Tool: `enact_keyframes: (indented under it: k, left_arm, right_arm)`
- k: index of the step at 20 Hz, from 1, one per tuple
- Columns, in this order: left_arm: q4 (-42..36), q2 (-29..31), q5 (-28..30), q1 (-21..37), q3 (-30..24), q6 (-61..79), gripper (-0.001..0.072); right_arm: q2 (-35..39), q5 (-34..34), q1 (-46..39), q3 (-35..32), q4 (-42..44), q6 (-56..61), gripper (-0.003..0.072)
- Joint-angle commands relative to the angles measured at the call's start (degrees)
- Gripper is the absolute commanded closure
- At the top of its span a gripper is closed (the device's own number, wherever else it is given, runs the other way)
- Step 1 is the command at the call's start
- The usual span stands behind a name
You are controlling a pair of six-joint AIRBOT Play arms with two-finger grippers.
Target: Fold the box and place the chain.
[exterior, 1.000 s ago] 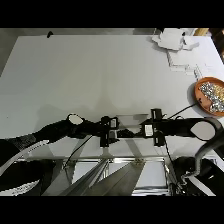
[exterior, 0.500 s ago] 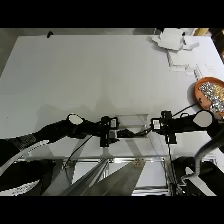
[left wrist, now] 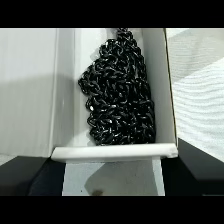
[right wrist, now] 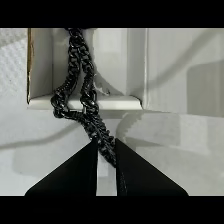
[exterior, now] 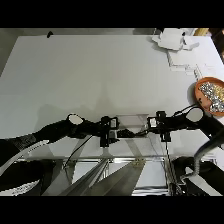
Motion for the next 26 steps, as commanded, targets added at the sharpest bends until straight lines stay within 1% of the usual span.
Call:
enact_keyframes:
  k: [1,2,4,5,7,9,11,12,13,15,18,21,23,24,26]
  left_arm:
    - [0.0,0.04,0.02,-0.04,0.02,0.02,0.0501]
    - [0.0,0.04,0.02,-0.04,0.02,0.02,0.0501]
    - [0.0,0.04,0.02,-0.04,0.02,0.02,0.0501]
    - [0.0,0.04,0.02,-0.04,0.02,0.02,0.0501]
    - [0.0,0.04,0.02,-0.04,0.02,0.0,0.0501]
    - [0.0,0.04,0.02,-0.04,0.02,0.02,0.0501]
    - [0.0,0.04,0.02,-0.04,0.02,0.0,0.0501]
    - [0.0,0.04,0.02,-0.04,0.02,0.02,0.0501]
    - [0.0,0.04,0.02,-0.04,0.02,0.02,0.0501]
    - [0.0,0.04,0.02,-0.04,0.02,0.0,0.0501]
    - [0.0,0.04,0.02,-0.04,0.02,0.0,0.0501]
    - [0.0,0.04,0.02,-0.04,0.02,0.02,0.0501]
    - [0.0,0.04,0.02,-0.04,0.02,0.02,0.0501]
    - [0.0,0.04,0.02,-0.04,0.02,0.02,0.0501]
    - [0.0,0.04,0.04,-0.04,0.02,0.02,0.0501]
  right_arm:
    - [-1.36,-0.13,-0.04,-0.02,-0.17,-0.39,0.0622]
    - [-0.59,0.2,-0.04,-0.02,-1.64,1.2,0.0674]
    - [2.97,0.07,-0.04,-0.02,-5.66,5.14,0.0675]
    - [6.14,-0.02,-0.04,-0.02,-7.48,7.41,0.0675]
    - [13.62,0.02,-0.04,-0.02,-8.13,10.32,0.0675]
    - [21.84,1.62,-0.04,-0.02,-5.25,12.83,0.0675]
    - [27.1,5.25,-0.04,-0.04,2.58,12.74,0.0675]
    - [28.33,6.82,0.11,-0.09,7.32,12.74,0.0675]
    - [28.74,7.82,0.98,-0.09,11.45,12.74,0.0675]
    - [28.33,6.58,4.76,-0.22,16.57,12.74,0.0675]
    - [25.88,-0.24,13.73,-0.81,21.9,12.74,0.0675]
    - [21.0,-10.36,24.3,-0.85,23.69,12.76,0.0675]
    - [17.11,-16.83,28.96,-0.85,23.74,12.76,0.0675]
    - [15.02,-19.1,30.23,-0.85,23.74,12.79,0.0675]
    - [11.65,-20.65,30.53,-0.85,23.52,12.81,0.0674]
